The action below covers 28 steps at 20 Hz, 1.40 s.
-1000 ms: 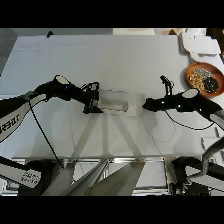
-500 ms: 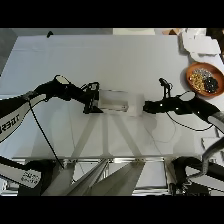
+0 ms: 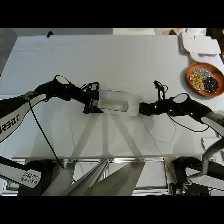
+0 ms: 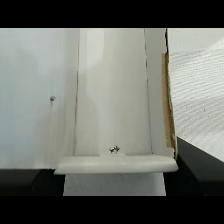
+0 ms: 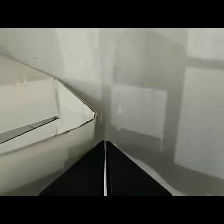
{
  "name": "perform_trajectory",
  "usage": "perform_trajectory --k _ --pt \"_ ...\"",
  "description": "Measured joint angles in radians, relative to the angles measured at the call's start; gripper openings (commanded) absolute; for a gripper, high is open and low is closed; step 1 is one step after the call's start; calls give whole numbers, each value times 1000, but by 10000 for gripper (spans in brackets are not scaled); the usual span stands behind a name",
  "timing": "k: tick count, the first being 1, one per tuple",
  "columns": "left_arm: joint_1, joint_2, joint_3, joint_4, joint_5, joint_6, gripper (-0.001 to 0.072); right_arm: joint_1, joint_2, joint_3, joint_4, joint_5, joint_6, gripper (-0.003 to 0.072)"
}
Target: Fold the box and place the chain.
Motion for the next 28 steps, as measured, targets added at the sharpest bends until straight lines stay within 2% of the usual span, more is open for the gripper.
perform_trajectory --k 7,9,12,15,16,28 --pt "0 0 0 0 0 0 278 4 18 0 145 47 -86 23" --pt "0 0 0 0 0 0 278 4 34 0 166 51 -97 135" --pt "0 0 0 0 0 0 278 4 61 0 182 56 -98 143" --pt "0 0 0 0 0 0 278 5 87 0 188 63 -90 304" --pt "0 0 0 0 0 0 278 7 92 0 189 63 -87 330" --pt "0 0 0 0 0 0 278 100 108 0 190 16 -60 343"
